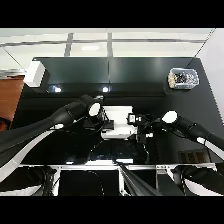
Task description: Fold the box and place the chain.
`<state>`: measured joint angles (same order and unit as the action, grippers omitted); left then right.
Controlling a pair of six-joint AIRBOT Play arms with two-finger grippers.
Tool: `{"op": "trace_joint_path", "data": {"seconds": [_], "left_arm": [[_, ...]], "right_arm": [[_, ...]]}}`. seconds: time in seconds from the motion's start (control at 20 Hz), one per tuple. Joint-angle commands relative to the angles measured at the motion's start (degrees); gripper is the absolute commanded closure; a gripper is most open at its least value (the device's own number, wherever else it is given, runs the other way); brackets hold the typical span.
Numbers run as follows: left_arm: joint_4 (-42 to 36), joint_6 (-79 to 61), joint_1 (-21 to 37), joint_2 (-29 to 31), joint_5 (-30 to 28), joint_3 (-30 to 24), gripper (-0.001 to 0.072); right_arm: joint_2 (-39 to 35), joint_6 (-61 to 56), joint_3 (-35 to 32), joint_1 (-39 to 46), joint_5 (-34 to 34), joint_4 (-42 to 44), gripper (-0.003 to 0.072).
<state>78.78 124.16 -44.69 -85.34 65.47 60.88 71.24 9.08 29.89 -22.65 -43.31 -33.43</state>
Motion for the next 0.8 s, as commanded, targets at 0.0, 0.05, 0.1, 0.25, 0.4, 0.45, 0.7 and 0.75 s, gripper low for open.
{"op": "trace_joint_path", "data": {"seconds": [0.0, 0.05, 0.1, 0.25, 0.4, 0.45, 0.7, 0.75], "left_arm": [[1.7, 3.9, -0.7, -0.7, 1.4, 0.9, 0.0478], [1.3, 4.0, -0.8, -0.7, 1.2, 0.9, 0.0478], [1.3, 5.2, -0.9, -0.7, 1.1, 0.9, 0.0478], [1.6, 6.4, -1.0, -0.9, 0.9, 0.9, 0.0478], [1.7, 6.8, -1.0, -0.9, 0.7, 0.9, 0.0478], [1.7, 6.8, -1.0, -0.9, 0.8, 0.9, 0.0479], [1.7, 6.8, -1.5, -1.0, 0.6, 0.9, 0.06], [1.7, 6.8, -1.6, -1.0, 0.4, 0.9, 0.0669]], "right_arm": [[0.0, 0.0, 0.0, 0.0, 0.0, 0.0, 0.0486], [0.0, 0.0, 0.0, 0.0, 0.0, 0.0, 0.0485], [0.0, 0.0, 0.0, 0.0, 0.0, 0.0, 0.0485], [0.0, 0.0, 0.0, 0.0, 0.0, 0.0, 0.0485], [0.0, 0.0, 0.0, 0.0, 0.0, 0.0, 0.0485], [0.0, 0.0, 0.0, 0.0, 0.0, 0.0, 0.0485], [0.0, 0.0, 0.0, 0.0, 0.0, 0.0, 0.0485], [0.0, 0.0, 0.0, 0.0, 0.0, 0.0, 0.0486]]}}
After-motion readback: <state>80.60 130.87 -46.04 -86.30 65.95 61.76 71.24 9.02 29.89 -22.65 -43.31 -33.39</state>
